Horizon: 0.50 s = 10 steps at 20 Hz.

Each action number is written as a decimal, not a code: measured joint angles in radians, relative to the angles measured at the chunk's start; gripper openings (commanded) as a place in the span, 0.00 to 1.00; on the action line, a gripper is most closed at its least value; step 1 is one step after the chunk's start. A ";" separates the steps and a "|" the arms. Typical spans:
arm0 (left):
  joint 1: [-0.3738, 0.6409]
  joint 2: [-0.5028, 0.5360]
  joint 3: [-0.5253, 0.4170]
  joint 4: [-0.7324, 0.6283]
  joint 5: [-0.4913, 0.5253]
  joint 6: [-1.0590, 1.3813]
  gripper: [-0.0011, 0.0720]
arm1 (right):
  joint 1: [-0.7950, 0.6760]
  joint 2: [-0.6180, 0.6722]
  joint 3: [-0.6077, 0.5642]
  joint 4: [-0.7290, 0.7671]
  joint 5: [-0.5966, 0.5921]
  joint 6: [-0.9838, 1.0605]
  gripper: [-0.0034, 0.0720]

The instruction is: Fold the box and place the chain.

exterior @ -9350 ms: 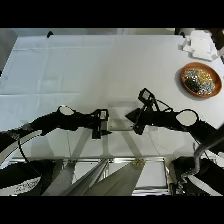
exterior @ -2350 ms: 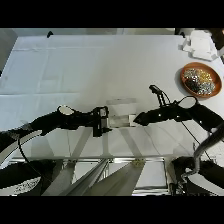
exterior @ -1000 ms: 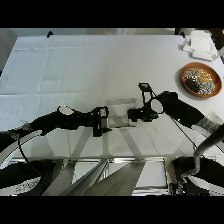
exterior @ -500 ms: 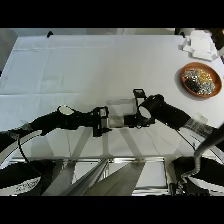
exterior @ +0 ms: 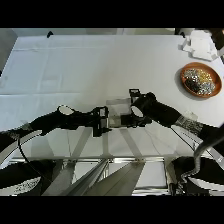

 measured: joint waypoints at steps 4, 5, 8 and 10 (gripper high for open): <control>0.000 0.000 0.000 0.002 0.000 0.002 0.39 | 0.001 -0.003 0.006 -0.014 0.043 0.000 0.06; 0.000 0.000 0.000 0.002 0.000 0.003 0.39 | 0.001 -0.003 0.006 -0.016 0.049 0.000 0.06; 0.000 0.000 0.000 0.001 0.001 0.002 0.39 | 0.001 -0.003 0.007 -0.015 0.053 0.002 0.26; 0.000 0.000 0.000 -0.001 0.002 0.000 0.39 | 0.003 -0.003 0.008 -0.006 0.048 0.003 0.36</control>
